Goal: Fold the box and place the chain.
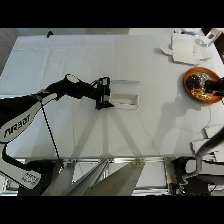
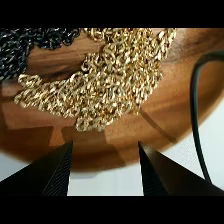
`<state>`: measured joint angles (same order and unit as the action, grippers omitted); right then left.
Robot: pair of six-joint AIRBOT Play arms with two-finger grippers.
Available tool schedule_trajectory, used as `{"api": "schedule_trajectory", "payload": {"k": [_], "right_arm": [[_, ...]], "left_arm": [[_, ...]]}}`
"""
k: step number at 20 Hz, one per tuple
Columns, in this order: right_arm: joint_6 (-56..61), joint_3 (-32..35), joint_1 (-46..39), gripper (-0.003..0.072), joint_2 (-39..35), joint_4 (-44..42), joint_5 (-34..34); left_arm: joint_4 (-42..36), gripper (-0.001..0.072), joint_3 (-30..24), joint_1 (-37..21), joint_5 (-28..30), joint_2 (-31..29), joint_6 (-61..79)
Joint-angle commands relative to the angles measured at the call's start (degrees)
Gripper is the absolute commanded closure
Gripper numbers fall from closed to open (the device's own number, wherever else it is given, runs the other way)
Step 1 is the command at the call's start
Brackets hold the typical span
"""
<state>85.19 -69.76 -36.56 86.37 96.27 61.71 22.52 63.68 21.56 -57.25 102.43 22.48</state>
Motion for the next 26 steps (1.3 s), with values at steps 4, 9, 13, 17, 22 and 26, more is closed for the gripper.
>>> {"api": "schedule_trajectory", "payload": {"k": [4, 9, 13, 17, 22, 26], "right_arm": [[-1.27, -0.04, -0.7, 0.0289, 8.02, 1.11, -4.02], [-3.98, -0.04, -0.7, 0.0673, 8.76, 0.96, -4.24], [-4.94, -0.04, -0.63, 0.0676, 7.43, 0.7, -2.78], [-5.77, -0.04, 0.96, 0.0677, 2.75, 0.15, -1.7], [-5.16, -0.02, 7.61, 0.0678, -4.15, -4.13, 2.54], [-3.67, -0.02, 15.3, 0.0678, -8.59, -5.46, 5.95]], "left_arm": [[0.02, 0.0394, 0.04, -0.02, 0.02, -0.02, 0.0], [0.0, 0.0393, 0.04, -0.02, 0.02, -0.02, 0.0], [0.02, 0.0394, 0.04, -0.02, 0.02, -0.02, 0.0], [0.02, 0.0394, 0.04, -0.02, 0.02, -0.02, 0.0], [0.02, 0.0393, 0.04, -0.02, 0.0, -0.02, 0.0], [0.02, 0.0393, 0.04, -0.02, 0.02, -0.02, 0.0]]}}
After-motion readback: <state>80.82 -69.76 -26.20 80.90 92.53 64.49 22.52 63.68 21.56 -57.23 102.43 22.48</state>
